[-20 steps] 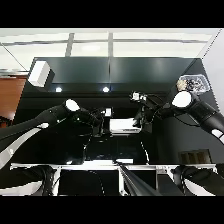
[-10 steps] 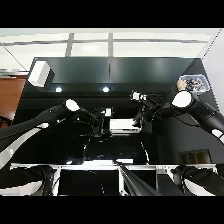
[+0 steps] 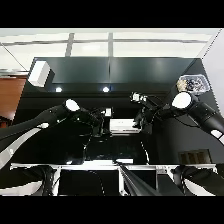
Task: Fold the box and place the chain.
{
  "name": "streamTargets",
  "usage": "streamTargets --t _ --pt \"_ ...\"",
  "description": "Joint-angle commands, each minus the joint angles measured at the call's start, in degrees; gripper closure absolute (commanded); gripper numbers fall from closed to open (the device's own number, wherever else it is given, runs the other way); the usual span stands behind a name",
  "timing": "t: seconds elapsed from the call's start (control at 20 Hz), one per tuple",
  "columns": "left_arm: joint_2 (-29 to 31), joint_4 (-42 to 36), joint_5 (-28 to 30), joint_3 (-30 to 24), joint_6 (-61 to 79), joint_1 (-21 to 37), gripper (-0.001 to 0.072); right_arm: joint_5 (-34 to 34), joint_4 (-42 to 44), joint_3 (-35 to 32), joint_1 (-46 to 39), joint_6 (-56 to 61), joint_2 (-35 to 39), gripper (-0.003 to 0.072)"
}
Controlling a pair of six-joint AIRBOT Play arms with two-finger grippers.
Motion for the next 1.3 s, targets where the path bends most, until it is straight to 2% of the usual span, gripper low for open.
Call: streamTargets --t 0.0,0.3,0.4,0.45,0.95,1.1,1.25 --pt "-0.04 0.02 0.0 0.02 0.0 -0.02 0.0311 -0.24 0.07 -0.07 0.07 0.02 -0.04 0.0423" --pt "-0.04 0.02 0.0 0.02 0.0 -0.02 0.0311 1.51 0.04 -0.07 0.07 0.15 -0.04 0.0421" --pt "-0.04 0.02 0.02 0.02 0.0 -0.02 0.0311 1.14 0.02 -0.07 0.07 0.83 -0.04 0.0396" --pt "-0.04 0.02 0.0 0.02 0.0 -0.02 0.0311 1.05 0.02 -0.07 0.07 0.9 -0.04 0.035" --pt "-0.04 0.02 0.02 0.02 0.0 -0.02 0.0311 -0.57 0.0 -3.5 0.07 1.75 -0.09 0.0352" --pt "-0.04 0.02 0.0 0.02 0.0 -0.02 0.0311 -0.04 2.32 -2.1 -0.28 5.29 1.38 0.0352" --pt "-0.04 0.02 0.0 0.02 0.0 -0.02 0.0311 4.42 2.64 1.29 -3.13 16.74 5.27 0.0353"
